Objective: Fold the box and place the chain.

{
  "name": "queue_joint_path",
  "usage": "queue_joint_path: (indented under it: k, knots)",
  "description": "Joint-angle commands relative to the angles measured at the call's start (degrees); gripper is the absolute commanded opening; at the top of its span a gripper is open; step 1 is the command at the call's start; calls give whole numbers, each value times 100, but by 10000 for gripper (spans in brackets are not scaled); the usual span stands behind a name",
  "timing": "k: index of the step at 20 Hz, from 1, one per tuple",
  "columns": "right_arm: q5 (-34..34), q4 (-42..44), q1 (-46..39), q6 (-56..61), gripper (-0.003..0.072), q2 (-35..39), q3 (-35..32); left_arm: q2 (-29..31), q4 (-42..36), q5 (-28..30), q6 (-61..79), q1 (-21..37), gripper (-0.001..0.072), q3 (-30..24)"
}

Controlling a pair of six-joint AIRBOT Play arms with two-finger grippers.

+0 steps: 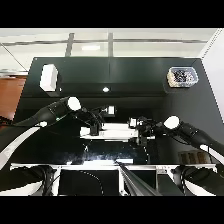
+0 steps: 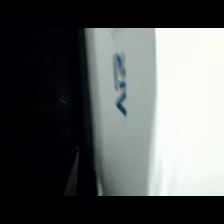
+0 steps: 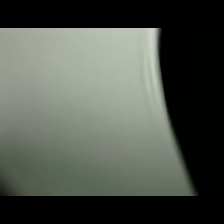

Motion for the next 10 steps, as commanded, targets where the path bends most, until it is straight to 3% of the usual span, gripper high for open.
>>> queue_joint_path:
  k: [1,4,5,9,10]
  knots:
    - [2,-2,-4,0,397,-2,4,118,-13,-50,-63,13,326,7]
    - [2,0,-4,0,397,-4,4,389,70,-177,-479,142,529,7]
    - [2,0,-4,0,397,-4,4,520,236,-282,-802,223,545,7]
    - [2,-2,-4,0,397,-4,4,1237,789,-981,-2391,603,534,7]
    - [2,0,-4,0,397,-4,4,1460,861,-1167,-2817,702,410,7]
